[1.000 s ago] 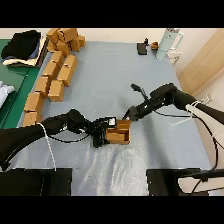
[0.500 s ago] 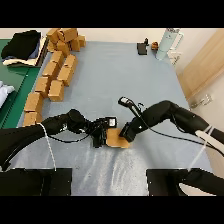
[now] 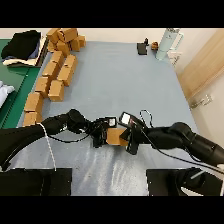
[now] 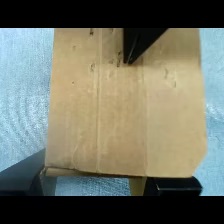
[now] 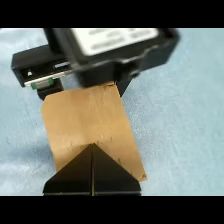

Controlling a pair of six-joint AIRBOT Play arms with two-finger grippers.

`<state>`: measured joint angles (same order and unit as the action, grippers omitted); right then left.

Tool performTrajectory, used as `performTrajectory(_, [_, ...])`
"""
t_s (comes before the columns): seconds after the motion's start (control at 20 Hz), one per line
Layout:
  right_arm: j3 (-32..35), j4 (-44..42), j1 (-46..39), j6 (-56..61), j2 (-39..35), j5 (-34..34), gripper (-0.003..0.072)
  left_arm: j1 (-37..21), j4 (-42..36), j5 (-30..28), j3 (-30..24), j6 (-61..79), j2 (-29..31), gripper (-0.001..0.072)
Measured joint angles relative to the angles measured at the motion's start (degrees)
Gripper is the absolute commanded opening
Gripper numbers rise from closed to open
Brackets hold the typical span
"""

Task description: Fold the box.

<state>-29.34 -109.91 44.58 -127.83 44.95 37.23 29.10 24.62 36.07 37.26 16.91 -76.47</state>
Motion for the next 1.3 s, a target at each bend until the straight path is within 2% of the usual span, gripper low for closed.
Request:
performTrajectory(0.05, [1.03, 1.66, 0.94, 0.07, -1.14, -0.98, 0.0021, 0.00, 0.00, 0.00, 0.00, 0.00, 0.00, 0.0464])
performTrajectory(0.1, [1.75, 3.04, 1.60, 0.13, -1.88, -1.66, 0.0143, 0.00, 0.00, 0.00, 0.00, 0.00, 0.00, 0.0464])
performTrajectory(0.15, [2.27, 4.35, 2.10, 0.20, -2.43, -2.23, 0.0349, 0.00, 0.00, 0.00, 0.00, 0.00, 0.00, 0.0464])
performTrajectory(0.2, [2.64, 5.33, 2.43, 0.17, -2.80, -2.60, 0.0420, 0.00, 0.00, 0.00, 0.00, 0.00, 0.00, 0.0464])
performTrajectory(0.3, [3.15, 6.58, 2.93, -1.18, -3.30, -3.28, 0.0438, 0.00, 0.00, 0.00, 0.00, 0.00, 0.00, 0.0464])
performTrajectory(0.35, [3.30, 7.15, 3.04, -1.97, -3.43, -3.41, 0.0529, 0.00, 0.00, 0.00, 0.00, 0.00, 0.00, 0.0464])
performTrajectory(0.4, [3.39, 7.54, 3.13, -2.97, -3.54, -3.54, 0.0546, 0.00, 0.00, 0.00, 0.00, 0.00, 0.00, 0.0464])
performTrajectory(1.0, [3.61, 7.21, 4.74, -10.71, 0.17, -5.84, 0.0545, 0.00, 0.00, 0.02, 0.00, 0.00, 0.00, 0.0464])
performTrajectory(1.3, [3.61, 9.05, 5.14, -11.30, 2.62, -7.87, 0.0508, 0.00, 0.00, -0.04, 0.00, -0.02, 0.00, 0.0464])
